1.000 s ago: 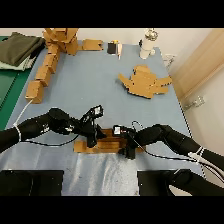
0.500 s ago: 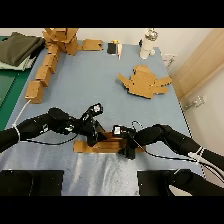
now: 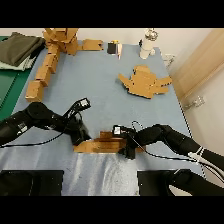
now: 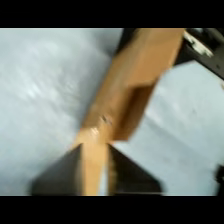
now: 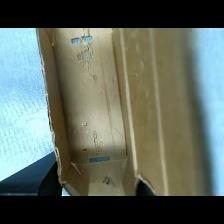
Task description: Fold the box.
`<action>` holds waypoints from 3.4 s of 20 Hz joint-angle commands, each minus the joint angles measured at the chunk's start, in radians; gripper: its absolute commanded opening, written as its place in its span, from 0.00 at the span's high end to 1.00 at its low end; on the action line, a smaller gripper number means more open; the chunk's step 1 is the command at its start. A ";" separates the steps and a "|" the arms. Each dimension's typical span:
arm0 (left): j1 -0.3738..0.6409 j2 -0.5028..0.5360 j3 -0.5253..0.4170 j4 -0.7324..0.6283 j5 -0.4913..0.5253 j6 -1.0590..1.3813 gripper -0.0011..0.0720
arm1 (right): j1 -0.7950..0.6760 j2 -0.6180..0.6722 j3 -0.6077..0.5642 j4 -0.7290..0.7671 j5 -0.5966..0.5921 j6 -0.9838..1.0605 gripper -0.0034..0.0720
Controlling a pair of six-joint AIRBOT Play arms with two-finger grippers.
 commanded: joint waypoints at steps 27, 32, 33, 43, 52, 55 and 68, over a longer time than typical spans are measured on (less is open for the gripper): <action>-0.190 -0.287 0.072 -0.252 0.369 -0.563 0.97 | 0.001 0.000 -0.001 0.000 -0.007 0.000 0.29; -0.190 -0.308 0.072 -0.247 0.376 -0.563 0.97 | 0.001 0.000 -0.001 0.000 -0.006 0.000 0.29; -0.190 -0.313 0.072 -0.243 0.375 -0.563 0.97 | 0.001 0.000 -0.001 0.001 -0.007 0.000 0.29; -0.171 -0.336 0.072 -0.228 0.336 -0.566 0.97 | 0.026 0.001 -0.001 -0.003 -0.006 0.000 0.29; -0.119 -0.027 0.065 -0.007 0.231 -0.324 0.97 | 0.026 0.001 -0.001 -0.004 -0.007 0.000 0.29; -0.121 0.124 0.065 0.142 0.146 -0.162 0.97 | 0.026 0.001 -0.001 -0.004 -0.006 0.000 0.29; -0.127 0.023 -0.002 0.161 -0.004 0.292 0.02 | 0.026 0.001 -0.001 -0.008 -0.007 0.000 0.29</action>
